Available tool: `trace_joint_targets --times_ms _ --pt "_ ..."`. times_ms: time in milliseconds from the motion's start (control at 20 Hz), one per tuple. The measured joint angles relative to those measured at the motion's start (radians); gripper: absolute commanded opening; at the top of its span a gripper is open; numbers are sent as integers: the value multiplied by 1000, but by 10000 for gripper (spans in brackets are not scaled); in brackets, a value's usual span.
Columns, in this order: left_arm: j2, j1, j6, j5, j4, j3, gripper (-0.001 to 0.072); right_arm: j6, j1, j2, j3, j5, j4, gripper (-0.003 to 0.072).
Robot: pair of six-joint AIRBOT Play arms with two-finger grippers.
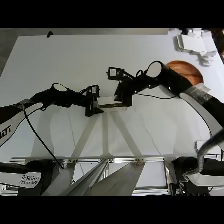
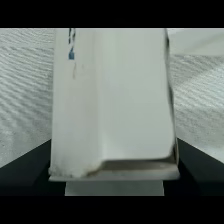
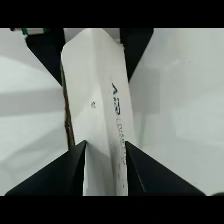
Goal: Fold the box and place the chain.
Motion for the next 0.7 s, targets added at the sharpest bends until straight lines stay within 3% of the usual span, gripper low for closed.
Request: trace_joint_targets --times_ms 50,350,500,650,700 --pt "0 0 0 0 0 0 159 -5 6 10 -20 -30 -11 168" --pt "0 0 0 0 0 0 159 -17 40 35 -93 -126 -40 178" --pt "0 0 0 0 0 0 159 -18 46 37 -111 -133 -44 301" --pt "0 0 0 0 0 0 159 -17 48 39 -131 -136 -44 303" --pt "0 0 0 0 0 0 159 -17 48 39 -141 -138 -43 357"
